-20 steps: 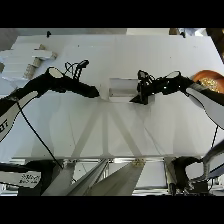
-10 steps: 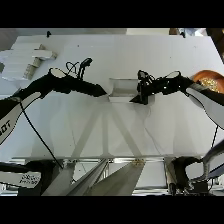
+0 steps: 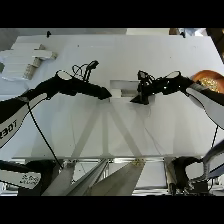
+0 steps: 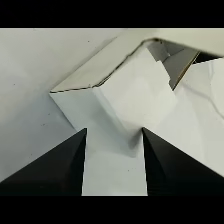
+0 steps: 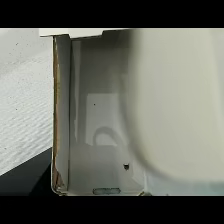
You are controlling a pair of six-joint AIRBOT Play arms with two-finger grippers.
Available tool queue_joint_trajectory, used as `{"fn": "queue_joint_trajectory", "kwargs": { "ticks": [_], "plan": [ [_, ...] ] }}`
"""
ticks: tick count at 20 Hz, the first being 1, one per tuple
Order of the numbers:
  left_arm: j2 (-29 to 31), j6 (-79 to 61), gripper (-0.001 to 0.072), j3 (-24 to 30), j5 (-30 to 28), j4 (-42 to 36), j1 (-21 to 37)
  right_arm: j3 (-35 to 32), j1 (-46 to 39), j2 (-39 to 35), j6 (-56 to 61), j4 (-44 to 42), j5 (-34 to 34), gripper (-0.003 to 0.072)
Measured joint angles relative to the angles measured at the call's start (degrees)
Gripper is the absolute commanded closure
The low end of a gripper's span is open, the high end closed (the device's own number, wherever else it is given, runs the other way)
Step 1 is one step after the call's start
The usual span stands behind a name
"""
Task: Fold the box and place the chain.
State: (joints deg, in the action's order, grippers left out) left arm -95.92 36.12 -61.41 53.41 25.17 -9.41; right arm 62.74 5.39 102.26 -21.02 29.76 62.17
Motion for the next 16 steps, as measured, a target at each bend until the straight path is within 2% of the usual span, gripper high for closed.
{"fn": "queue_joint_trajectory", "kwargs": {
  "ticks": [2,3,12,16],
  "plan": [
    [-0.1,-0.7,0.0203,0.0,-0.2,0.1,-0.3,0.0,0.0,0.0,0.0,0.0,0.0,0.0268],
    [-0.2,-0.9,0.0187,0.0,-0.5,0.1,-0.4,0.0,0.0,0.0,0.0,0.0,0.1,0.0268],
    [-0.5,-1.2,0.0191,0.0,-7.0,-0.2,-1.7,0.0,0.0,0.0,0.4,-0.3,-0.3,0.0268],
    [-0.6,1.3,0.0215,0.0,-8.6,1.9,-2.0,0.0,0.0,0.0,0.3,-0.4,-0.4,0.0268]
  ]
}}
